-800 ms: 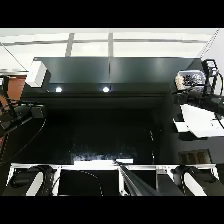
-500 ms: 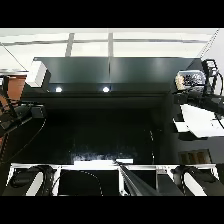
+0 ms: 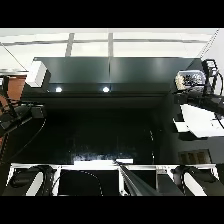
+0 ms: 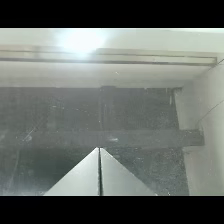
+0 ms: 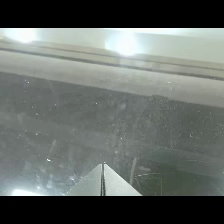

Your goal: Fold the box and place the chain.

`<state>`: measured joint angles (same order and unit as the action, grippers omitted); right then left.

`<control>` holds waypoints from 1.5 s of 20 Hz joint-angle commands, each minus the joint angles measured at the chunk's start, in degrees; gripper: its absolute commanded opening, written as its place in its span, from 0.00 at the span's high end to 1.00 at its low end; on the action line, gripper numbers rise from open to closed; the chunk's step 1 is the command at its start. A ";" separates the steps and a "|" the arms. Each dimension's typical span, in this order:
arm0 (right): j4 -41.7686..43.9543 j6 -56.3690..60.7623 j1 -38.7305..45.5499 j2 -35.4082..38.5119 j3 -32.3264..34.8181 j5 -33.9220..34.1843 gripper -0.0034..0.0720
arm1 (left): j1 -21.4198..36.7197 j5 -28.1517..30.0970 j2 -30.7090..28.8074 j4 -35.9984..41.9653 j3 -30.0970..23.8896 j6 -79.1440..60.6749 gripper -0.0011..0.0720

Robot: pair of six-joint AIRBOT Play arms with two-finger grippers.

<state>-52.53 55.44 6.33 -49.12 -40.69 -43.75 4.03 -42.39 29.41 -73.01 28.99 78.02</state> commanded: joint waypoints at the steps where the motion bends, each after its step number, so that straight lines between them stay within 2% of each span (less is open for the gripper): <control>1: 0.50 0.04 -0.02 0.04 0.00 0.39 0.95 | -0.02 0.42 -0.04 0.00 0.00 -0.02 0.95; 3: 0.68 0.02 -0.02 0.04 0.00 2.03 0.95 | -0.02 1.62 -0.04 0.92 0.00 -0.02 0.95; 6: 2.34 -0.02 -0.04 -0.11 0.00 12.24 0.95 | -0.04 8.00 0.28 3.61 -0.17 0.26 0.95; 9: -2.75 0.81 1.42 -0.52 -0.02 34.97 0.94 | -0.04 17.16 1.18 5.14 -0.17 0.59 0.95; 10: -1.81 1.55 3.43 -0.83 -0.07 43.30 0.94 | -0.07 19.82 1.73 6.69 -0.17 0.92 0.95; 11: 1.18 1.55 6.88 -1.46 -0.74 48.37 0.94 | -0.07 21.90 2.49 9.97 -0.17 0.92 0.95; 12: 4.61 1.53 11.93 -2.73 -2.45 47.30 0.94 | -0.09 22.64 3.34 12.52 -0.17 0.87 0.95; 13: 5.57 1.53 17.07 -4.44 -4.52 42.93 0.94 | -0.17 22.67 4.35 12.94 -0.17 0.87 0.95; 15: 4.24 1.57 27.69 -9.09 -9.94 29.14 0.94 | -0.92 21.77 6.49 12.98 -0.15 0.83 0.94; 16: 3.96 1.60 32.35 -11.50 -12.61 22.36 0.94 | -1.75 21.40 7.74 12.98 -0.13 0.76 0.89; 17: 3.32 1.95 37.09 -14.01 -15.23 15.58 0.94 | -3.15 20.76 9.25 12.96 -0.07 -1.07 0.43; 18: 0.17 4.94 41.11 -16.41 -17.66 9.42 0.93 | -5.07 20.37 10.73 12.81 -0.07 -3.78 0.02; 19: -4.04 9.22 44.19 -18.36 -19.30 5.09 0.57 | -7.23 19.43 12.28 12.48 0.04 -6.36 0.01; 20: -8.07 11.63 46.84 -20.28 -20.48 0.11 0.00 | -9.53 17.99 13.86 12.11 0.39 -7.98 0.01; 22: -11.85 11.63 50.82 -23.28 -21.42 -8.66 0.00 | -13.35 16.09 16.46 11.98 1.18 -9.20 0.01; 23: -12.81 11.65 52.28 -24.37 -21.42 -10.93 0.00 | -15.17 15.52 17.53 11.96 1.53 -9.40 0.01; 25: -14.23 11.67 54.47 -26.77 -21.68 -14.36 0.00 | -17.40 13.62 18.91 11.76 1.97 -9.33 0.01; 30: -14.40 5.68 55.34 -33.00 -23.80 -19.39 0.00 | -17.73 6.01 20.06 11.76 1.99 -8.39 0.01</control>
